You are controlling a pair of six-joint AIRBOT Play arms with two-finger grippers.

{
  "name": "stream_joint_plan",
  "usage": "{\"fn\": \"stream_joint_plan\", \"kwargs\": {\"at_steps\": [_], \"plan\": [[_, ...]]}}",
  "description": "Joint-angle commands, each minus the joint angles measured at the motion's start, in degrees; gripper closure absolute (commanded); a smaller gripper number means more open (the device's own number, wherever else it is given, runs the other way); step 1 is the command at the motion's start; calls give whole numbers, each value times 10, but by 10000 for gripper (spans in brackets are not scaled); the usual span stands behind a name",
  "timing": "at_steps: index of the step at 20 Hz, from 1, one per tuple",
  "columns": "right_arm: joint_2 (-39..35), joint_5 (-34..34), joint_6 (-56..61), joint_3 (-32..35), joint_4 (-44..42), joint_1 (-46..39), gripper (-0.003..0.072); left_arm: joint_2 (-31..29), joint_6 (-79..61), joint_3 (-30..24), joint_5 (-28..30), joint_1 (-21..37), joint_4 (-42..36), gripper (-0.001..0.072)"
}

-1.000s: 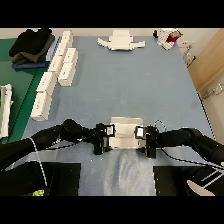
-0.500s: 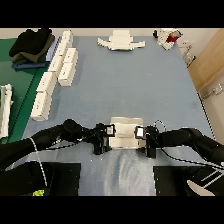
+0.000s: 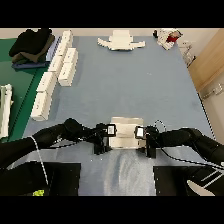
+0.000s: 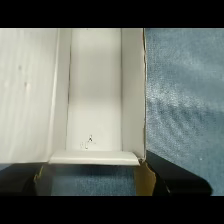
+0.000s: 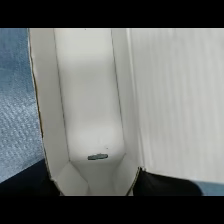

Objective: Fold the box.

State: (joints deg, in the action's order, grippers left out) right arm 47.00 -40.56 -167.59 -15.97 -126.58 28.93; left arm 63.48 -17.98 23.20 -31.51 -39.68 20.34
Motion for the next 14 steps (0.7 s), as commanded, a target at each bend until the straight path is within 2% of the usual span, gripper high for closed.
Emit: {"fn": "stream_joint_plan", "kwargs": {"at_steps": [1, 2, 4, 14], "plan": [[0, 0, 0, 0, 0, 0, 120, 1, 4, 2, -6, 0, 7, 19], [0, 0, 0, 0, 0, 0, 121, 1, 4, 2, -6, 0, 7, 19], [0, 0, 0, 0, 0, 0, 120, 1, 4, 2, -5, 0, 7, 179], [0, 0, 0, 0, 0, 0, 121, 1, 9, 2, -4, 0, 7, 184]]}}
